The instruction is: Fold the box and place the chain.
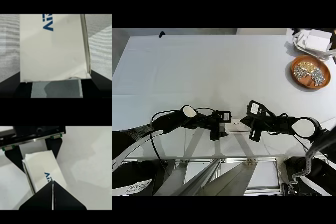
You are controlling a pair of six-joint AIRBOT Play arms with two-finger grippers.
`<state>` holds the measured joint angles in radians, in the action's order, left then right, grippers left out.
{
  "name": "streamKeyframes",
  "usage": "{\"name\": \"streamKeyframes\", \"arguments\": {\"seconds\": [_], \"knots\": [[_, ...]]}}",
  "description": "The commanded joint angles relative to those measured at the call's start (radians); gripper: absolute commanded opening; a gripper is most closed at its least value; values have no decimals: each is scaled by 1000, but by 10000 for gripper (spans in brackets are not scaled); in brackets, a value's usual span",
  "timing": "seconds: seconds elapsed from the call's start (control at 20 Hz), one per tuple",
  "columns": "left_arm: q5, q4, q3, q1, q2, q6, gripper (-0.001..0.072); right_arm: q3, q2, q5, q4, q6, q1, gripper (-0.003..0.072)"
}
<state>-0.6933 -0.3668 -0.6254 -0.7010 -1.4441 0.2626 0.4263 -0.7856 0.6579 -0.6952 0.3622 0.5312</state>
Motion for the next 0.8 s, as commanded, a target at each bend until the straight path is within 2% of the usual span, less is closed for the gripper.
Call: {"name": "streamKeyframes", "arguments": {"seconds": [0.0,0.15,0.3,0.75], "knots": [[1,0,0,1,0,0,311,-97,-27,-16,364,-262,-60,13],[1,0,0,1,0,0,311,-110,-100,2,440,-326,-58,13],[1,0,0,1,0,0,311,-112,-161,35,433,-338,-58,13],[1,0,0,1,0,0,311,-195,-167,28,463,-390,-58,12]]}}
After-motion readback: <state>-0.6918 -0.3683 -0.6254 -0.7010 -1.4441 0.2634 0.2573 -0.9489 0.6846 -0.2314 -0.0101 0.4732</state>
